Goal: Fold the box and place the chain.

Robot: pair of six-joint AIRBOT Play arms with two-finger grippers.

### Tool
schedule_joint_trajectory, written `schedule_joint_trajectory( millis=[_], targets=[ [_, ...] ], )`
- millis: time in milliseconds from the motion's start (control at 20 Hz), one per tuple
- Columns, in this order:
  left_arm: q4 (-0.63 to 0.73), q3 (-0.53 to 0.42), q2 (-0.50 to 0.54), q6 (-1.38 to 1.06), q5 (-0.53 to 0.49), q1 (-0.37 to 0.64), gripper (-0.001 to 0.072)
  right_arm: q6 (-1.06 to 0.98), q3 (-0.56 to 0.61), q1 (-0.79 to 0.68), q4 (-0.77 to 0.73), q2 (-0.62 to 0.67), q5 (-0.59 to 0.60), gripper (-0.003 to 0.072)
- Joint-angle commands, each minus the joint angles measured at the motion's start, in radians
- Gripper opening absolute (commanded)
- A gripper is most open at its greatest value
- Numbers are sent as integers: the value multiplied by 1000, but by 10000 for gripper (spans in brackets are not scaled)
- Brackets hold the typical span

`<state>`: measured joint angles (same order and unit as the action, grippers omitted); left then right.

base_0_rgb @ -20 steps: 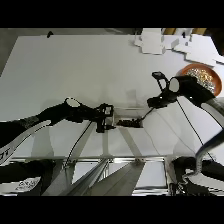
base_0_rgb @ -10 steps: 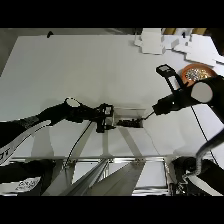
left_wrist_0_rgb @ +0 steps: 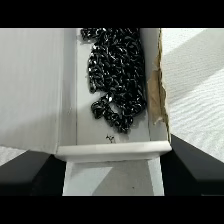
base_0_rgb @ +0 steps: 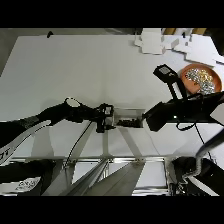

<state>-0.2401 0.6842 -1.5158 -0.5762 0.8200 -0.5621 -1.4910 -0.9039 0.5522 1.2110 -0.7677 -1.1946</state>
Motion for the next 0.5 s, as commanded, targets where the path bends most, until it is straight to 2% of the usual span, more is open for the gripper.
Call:
schedule_joint_trajectory(
  millis=[0,200,350,450],
  targets=[
    [0,0,0,0,0,0,490,0,0,53,-30,-3,114,23],
    [0,0,0,0,0,0,490,0,19,53,-30,-63,143,23],
    [0,0,0,0,0,0,490,1,87,53,-30,-135,194,31],
    [0,0,0,0,0,0,490,29,126,53,-29,-181,226,188]
  ],
)
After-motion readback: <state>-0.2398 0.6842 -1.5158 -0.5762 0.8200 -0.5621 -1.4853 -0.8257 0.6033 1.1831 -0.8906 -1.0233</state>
